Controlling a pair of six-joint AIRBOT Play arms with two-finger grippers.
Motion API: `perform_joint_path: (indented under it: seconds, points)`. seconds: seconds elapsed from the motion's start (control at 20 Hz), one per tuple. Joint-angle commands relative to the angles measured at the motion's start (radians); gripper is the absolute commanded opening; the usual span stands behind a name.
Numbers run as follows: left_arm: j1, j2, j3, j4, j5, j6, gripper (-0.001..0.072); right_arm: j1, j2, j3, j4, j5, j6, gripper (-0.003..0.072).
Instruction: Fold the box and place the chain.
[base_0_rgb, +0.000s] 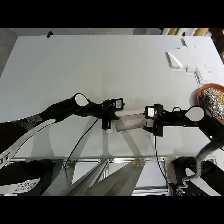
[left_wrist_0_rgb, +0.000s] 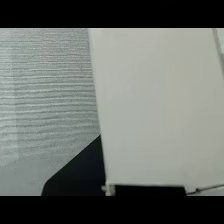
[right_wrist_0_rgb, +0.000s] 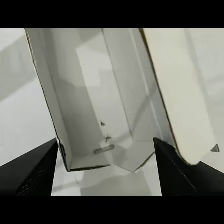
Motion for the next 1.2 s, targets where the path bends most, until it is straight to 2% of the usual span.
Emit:
perform_joint_path:
  seconds: [0.0, 0.45, 0.75, 1.15]
  points:
    - [0.000, 0.000, 0.000, 0.000, -0.001, 0.000, 0.0010, -0.031, -0.014, 0.002, 0.071, 0.050, -0.099, 0.0646]
    - [0.000, 0.000, 0.000, 0.000, -0.001, 0.000, 0.0010, -0.031, 0.049, 0.006, 0.032, 0.052, -0.070, 0.0645]
    - [0.000, 0.000, 0.000, 0.000, -0.001, 0.000, 0.0010, -0.043, 0.029, 0.006, 0.038, 0.000, -0.071, 0.0646]
    - [0.000, 0.000, 0.000, 0.000, -0.001, 0.000, 0.0010, -0.078, -0.020, 0.006, 0.094, 0.043, -0.135, 0.0646]
